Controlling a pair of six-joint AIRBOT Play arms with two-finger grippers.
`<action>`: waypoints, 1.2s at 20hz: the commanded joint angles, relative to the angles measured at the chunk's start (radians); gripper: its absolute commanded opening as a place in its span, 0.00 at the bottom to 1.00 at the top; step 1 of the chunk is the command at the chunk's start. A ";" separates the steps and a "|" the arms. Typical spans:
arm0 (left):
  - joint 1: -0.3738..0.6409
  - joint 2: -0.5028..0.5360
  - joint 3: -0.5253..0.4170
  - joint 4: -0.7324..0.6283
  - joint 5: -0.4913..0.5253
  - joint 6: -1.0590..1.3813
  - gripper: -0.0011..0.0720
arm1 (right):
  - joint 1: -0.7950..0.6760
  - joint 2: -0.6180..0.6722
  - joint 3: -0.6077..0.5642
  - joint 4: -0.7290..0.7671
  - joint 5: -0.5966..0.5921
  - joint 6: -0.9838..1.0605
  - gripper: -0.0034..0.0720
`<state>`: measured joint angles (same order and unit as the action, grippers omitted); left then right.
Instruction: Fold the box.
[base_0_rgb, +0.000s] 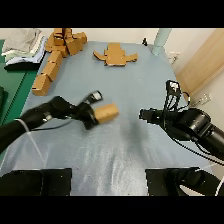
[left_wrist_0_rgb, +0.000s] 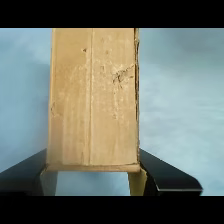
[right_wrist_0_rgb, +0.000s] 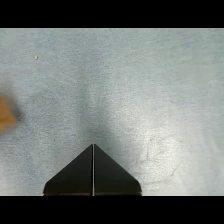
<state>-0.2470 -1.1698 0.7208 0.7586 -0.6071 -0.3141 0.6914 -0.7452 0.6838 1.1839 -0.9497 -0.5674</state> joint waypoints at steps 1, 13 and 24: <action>0.248 0.125 0.001 0.321 -0.017 -0.394 0.67 | -0.002 0.000 0.001 -0.002 0.002 0.010 0.05; 0.877 0.113 -0.046 0.362 0.074 -0.328 0.67 | -0.002 0.000 0.001 -0.002 0.000 0.010 0.05; 0.743 -0.068 -0.045 0.307 0.294 -0.300 0.67 | -0.002 0.000 0.001 -0.001 -0.002 0.010 0.05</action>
<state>0.5297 -1.2026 0.6754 1.0718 -0.3565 -0.6205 0.6899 -0.7452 0.6838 1.1824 -0.9508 -0.5579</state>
